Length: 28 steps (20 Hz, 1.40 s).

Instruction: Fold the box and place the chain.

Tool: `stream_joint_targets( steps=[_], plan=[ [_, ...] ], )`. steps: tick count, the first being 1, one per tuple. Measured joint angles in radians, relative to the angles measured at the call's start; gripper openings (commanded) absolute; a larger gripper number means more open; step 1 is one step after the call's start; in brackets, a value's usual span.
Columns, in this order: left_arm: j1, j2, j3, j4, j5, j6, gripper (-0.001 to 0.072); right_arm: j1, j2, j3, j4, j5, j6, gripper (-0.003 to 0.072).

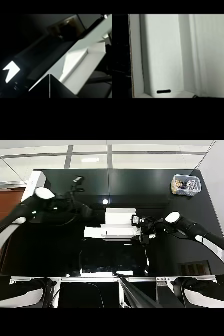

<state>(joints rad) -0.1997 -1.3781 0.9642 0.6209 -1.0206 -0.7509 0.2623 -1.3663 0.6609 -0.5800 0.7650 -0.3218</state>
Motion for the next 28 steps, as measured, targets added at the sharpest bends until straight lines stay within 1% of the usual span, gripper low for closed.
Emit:
stream_joint_targets(
  steps=[2,4,5,6,7,8,10,13,15,16,19,23,25,26,27,28],
  plan=[
    [0.037,0.089,-0.063,0.0,-0.026,0.083,0.0028,0.0,0.0,0.0,0.0,0.0,0.0,0.0458],
    [0.058,0.148,-0.123,0.006,-0.077,0.23,0.0037,0.0,0.0,0.0,0.0,0.0,0.0,0.0458],
    [0.062,0.164,-0.149,0.016,-0.098,0.303,0.0231,0.0,0.0,0.0,0.0,0.0,0.0,0.0458],
    [0.062,0.172,-0.168,0.022,-0.111,0.367,0.0612,0.0,0.0,0.0,0.0,0.0,-0.001,0.0459],
    [0.058,0.174,-0.185,0.032,-0.115,0.441,0.071,0.0,0.0,0.0,0.0,0.0,-0.001,0.0458],
    [0.05,0.169,-0.196,0.035,-0.106,0.504,0.071,0.0,0.0,0.0,0.0,0.0,-0.001,0.0458],
    [0.016,0.151,-0.209,0.067,-0.04,0.611,0.071,0.0,0.0,0.0,0.0,0.0,-0.001,0.0458],
    [-0.064,0.116,-0.217,0.13,0.072,0.752,0.0708,0.0,0.0,0.0,0.0,0.001,-0.001,0.0458],
    [-0.119,0.087,-0.211,0.156,0.154,0.809,0.0701,0.0,0.0,0.0,0.0,0.001,-0.001,0.0458],
    [-0.145,0.071,-0.202,0.163,0.18,0.828,0.0701,0.0,0.0,0.0,0.0,0.001,-0.001,0.0458],
    [-0.206,0.026,-0.173,0.177,0.225,0.859,0.0702,0.002,0.0,0.0,0.0,0.0,-0.001,0.0458],
    [-0.259,-0.002,-0.152,0.179,0.246,0.869,0.07,0.006,0.0,0.0,-0.005,-0.001,0.0,0.0458],
    [-0.271,-0.007,-0.148,0.176,0.245,0.863,0.0678,0.007,0.0,0.0,-0.008,-0.003,0.0,0.0458],
    [-0.275,-0.008,-0.147,0.174,0.246,0.858,0.0568,0.008,0.0,0.0,-0.01,-0.003,0.0,0.0458],
    [-0.277,-0.01,-0.146,0.172,0.246,0.855,0.0436,0.008,0.0,0.0,-0.01,-0.003,0.001,0.0458],
    [-0.28,-0.011,-0.146,0.174,0.238,0.853,0.034,0.008,0.0,0.0,-0.011,-0.003,0.002,0.0458]
  ],
)
